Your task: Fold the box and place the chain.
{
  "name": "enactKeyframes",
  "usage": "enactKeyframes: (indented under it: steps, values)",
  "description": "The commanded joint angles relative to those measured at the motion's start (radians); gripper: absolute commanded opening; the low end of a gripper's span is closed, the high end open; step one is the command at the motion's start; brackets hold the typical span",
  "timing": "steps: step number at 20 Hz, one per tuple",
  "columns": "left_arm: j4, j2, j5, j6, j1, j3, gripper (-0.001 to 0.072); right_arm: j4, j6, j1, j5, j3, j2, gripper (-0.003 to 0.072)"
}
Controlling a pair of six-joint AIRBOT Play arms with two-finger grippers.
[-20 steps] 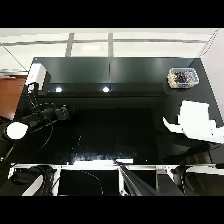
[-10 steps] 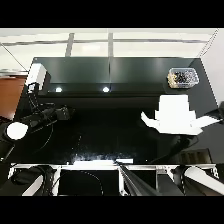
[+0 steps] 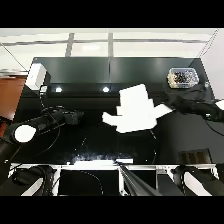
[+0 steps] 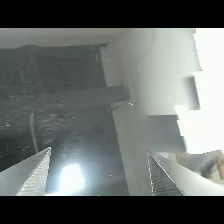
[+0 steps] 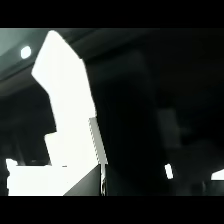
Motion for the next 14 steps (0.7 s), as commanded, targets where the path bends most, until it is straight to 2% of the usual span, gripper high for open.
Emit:
enactKeyframes:
  steps: [1, 4, 6, 8, 10, 11, 13, 14]
  values:
    - [-0.022, -0.002, 0.023, 0.0, -0.035, 0.0, 0.07, 0.074, -0.113, 0.238, -0.148, -0.024, 0.036, 0.001]
    - [-0.08, -0.003, 0.019, -0.002, -0.035, 0.0, 0.07, 0.072, -0.248, 0.356, -0.174, -0.069, 0.099, 0.0009]
    - [-0.149, -0.015, 0.006, -0.002, -0.034, 0.001, 0.07, 0.07, -0.293, 0.403, -0.28, -0.145, 0.17, 0.0009]
    - [-0.261, -0.071, -0.063, 0.005, -0.028, 0.003, 0.07, 0.075, -0.293, 0.436, -0.381, -0.222, 0.23, 0.0009]
    - [-0.381, -0.164, -0.148, 0.103, -0.019, 0.01, 0.0701, 0.077, -0.293, 0.457, -0.394, -0.257, 0.245, 0.001]
    - [-0.488, -0.218, -0.161, 0.198, -0.004, 0.013, 0.0701, 0.077, -0.292, 0.464, -0.393, -0.264, 0.245, 0.0009]
    - [-0.79, -0.315, -0.18, 0.47, 0.056, 0.021, 0.0701, 0.082, -0.292, 0.47, -0.391, -0.266, 0.245, 0.001]
    - [-0.892, -0.364, -0.22, 0.592, 0.09, 0.029, 0.0701, 0.085, -0.292, 0.47, -0.391, -0.266, 0.245, 0.001]
